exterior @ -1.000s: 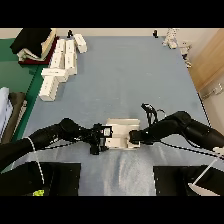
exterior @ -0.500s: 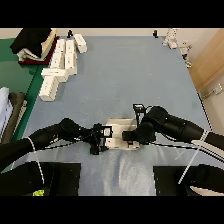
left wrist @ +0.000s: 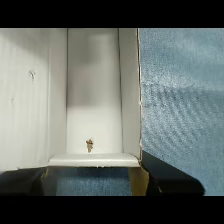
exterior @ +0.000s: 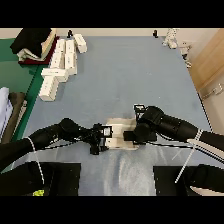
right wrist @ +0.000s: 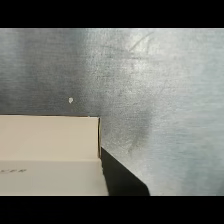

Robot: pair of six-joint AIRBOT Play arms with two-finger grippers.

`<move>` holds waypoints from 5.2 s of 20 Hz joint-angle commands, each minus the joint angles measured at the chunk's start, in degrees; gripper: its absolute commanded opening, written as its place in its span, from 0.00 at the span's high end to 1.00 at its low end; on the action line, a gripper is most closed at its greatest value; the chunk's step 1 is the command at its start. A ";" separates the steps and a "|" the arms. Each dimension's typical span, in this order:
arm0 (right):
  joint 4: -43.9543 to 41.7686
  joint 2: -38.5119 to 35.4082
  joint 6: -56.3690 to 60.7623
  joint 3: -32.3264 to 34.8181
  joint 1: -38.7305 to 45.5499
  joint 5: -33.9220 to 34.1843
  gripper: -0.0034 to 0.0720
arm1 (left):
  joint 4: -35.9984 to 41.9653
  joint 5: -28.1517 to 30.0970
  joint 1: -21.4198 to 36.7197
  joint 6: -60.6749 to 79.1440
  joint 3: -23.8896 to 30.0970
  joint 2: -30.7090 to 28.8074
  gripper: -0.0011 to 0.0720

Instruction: Fold the box.

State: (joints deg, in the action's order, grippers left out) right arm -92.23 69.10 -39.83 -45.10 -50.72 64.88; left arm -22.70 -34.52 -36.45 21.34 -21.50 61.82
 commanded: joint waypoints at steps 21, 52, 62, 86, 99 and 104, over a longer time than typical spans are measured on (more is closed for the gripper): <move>0.94 -0.13 0.39 -0.61 -0.11 3.15 0.76 | -0.02 0.02 0.00 0.07 -0.04 -0.02 0.43; -20.35 -1.66 -40.92 -5.33 37.11 3.15 0.95 | -0.02 0.02 0.00 0.04 -0.04 -0.02 0.43; -55.01 15.82 -80.02 -10.03 42.03 21.99 0.95 | -0.02 0.02 0.00 0.07 -0.04 -0.02 0.43; -40.22 -21.33 -104.61 17.33 4.85 -31.23 0.71 | -0.02 0.02 0.00 0.04 -0.04 -0.02 0.43; -28.37 -17.03 -115.45 16.96 -0.22 -34.51 0.22 | -0.02 0.02 0.00 0.04 -0.04 -0.02 0.42; -28.20 -20.39 -115.82 16.44 -0.22 -34.53 0.22 | -0.02 0.02 0.00 0.04 -0.04 -0.02 0.43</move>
State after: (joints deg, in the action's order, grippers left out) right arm -120.81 50.15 -155.00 -28.47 -50.89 31.05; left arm -22.68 -34.48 -36.49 21.26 -21.50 61.82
